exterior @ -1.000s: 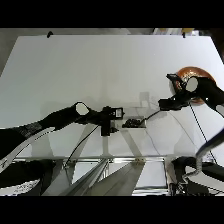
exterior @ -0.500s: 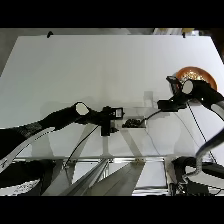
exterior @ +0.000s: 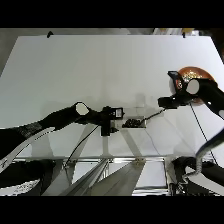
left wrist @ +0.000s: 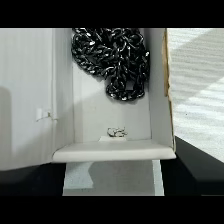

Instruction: Fold the box and place the chain.

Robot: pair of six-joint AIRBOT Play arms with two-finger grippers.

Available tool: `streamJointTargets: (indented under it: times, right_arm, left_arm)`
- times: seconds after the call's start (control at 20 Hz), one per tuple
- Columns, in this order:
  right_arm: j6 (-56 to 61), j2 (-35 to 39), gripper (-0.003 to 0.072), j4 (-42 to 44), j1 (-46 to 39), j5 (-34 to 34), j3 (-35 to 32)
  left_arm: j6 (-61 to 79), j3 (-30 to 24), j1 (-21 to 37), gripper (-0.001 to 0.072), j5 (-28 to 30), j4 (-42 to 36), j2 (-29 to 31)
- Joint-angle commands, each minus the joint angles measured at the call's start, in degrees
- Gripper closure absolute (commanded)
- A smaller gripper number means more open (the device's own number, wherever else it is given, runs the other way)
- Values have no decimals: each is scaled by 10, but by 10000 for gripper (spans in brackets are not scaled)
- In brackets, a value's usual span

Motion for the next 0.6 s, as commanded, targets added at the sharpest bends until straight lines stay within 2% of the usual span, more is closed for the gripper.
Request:
streamJointTargets:
  times: [0.0, 0.15, 0.25, 0.3, 0.55]
  right_arm:
    - [-2, 84, 676, 3, 29, 30, 1]
    - [1, 111, 671, 1, 36, 23, 0]
    - [3, 97, 490, -2, 36, 17, 0]
    - [3, 86, 434, -5, 36, 8, 0]
    - [24, 3, 431, -39, 36, -17, 0]
  left_arm:
    - [0, 0, 0, 502, 0, 0, 0]
    - [0, 0, 0, 502, 0, 0, 0]
    - [0, 0, 0, 502, 0, 0, 0]
    - [0, 0, 0, 502, -1, 0, 0]
    - [0, 0, 0, 502, -4, 0, 0]
